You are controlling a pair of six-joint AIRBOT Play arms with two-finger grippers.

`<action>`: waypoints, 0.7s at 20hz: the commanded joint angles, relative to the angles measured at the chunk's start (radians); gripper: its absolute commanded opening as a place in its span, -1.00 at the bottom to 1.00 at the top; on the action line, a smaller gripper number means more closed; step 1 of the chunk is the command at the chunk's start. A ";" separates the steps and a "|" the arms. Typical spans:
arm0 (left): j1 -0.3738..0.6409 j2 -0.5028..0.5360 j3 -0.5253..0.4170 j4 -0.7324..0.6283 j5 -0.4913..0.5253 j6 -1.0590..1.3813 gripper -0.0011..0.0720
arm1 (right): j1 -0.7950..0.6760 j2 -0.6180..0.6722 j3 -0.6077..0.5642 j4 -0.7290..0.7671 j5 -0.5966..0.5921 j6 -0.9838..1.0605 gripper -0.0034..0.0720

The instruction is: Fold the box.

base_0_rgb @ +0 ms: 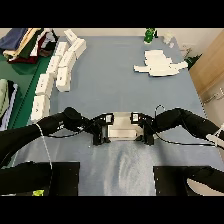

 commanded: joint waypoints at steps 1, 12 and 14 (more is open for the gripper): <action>-0.008 0.000 0.000 0.008 0.048 -0.049 0.93 | 0.000 0.000 0.000 0.001 0.001 0.001 0.43; -0.028 0.000 0.000 0.031 0.063 -0.058 0.32 | 0.000 0.000 0.000 0.001 0.001 0.001 0.43; -0.032 0.000 0.000 0.039 0.063 -0.058 0.32 | 0.000 0.000 0.000 0.001 0.001 0.001 0.43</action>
